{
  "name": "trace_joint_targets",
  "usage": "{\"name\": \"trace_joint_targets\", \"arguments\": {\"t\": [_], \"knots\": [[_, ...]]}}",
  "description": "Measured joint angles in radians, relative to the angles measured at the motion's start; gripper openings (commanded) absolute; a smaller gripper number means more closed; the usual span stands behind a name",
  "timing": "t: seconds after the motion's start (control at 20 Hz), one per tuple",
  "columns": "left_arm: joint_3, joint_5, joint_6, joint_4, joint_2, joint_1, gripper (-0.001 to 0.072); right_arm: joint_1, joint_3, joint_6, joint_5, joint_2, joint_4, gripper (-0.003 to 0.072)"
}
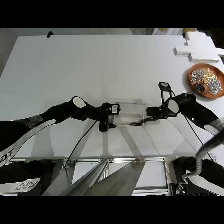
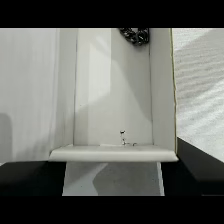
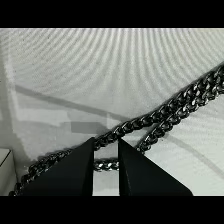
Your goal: Fold the box and place the chain.
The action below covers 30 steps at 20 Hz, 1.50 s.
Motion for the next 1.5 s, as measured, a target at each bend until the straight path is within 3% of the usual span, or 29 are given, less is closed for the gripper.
{"name": "trace_joint_targets", "arguments": {"t": [0.15,0.2,0.25,0.5,1.1,1.5], "knots": [[0.000,0.000,0.000,0.000,0.000,0.000,0.0273,0.000,0.001,0.003,0.011,-0.020,0.002,0.0111],[0.000,0.000,0.000,0.000,0.000,0.000,0.0273,0.000,0.001,0.003,0.018,-0.026,0.003,0.0035],[0.000,0.000,0.000,0.000,0.000,0.000,0.0273,0.000,0.002,0.004,0.021,-0.029,0.003,0.0015],[0.000,0.000,0.000,0.000,0.000,0.000,0.0273,0.000,-0.003,-0.035,0.022,-0.007,0.005,0.0015],[0.000,0.000,0.000,0.000,0.000,0.000,0.0273,0.019,-0.001,-0.089,0.091,0.248,0.018,0.0015],[0.000,0.000,0.000,0.000,0.000,0.000,0.0273,0.205,0.000,-0.109,0.026,0.469,0.189,0.0015]]}}
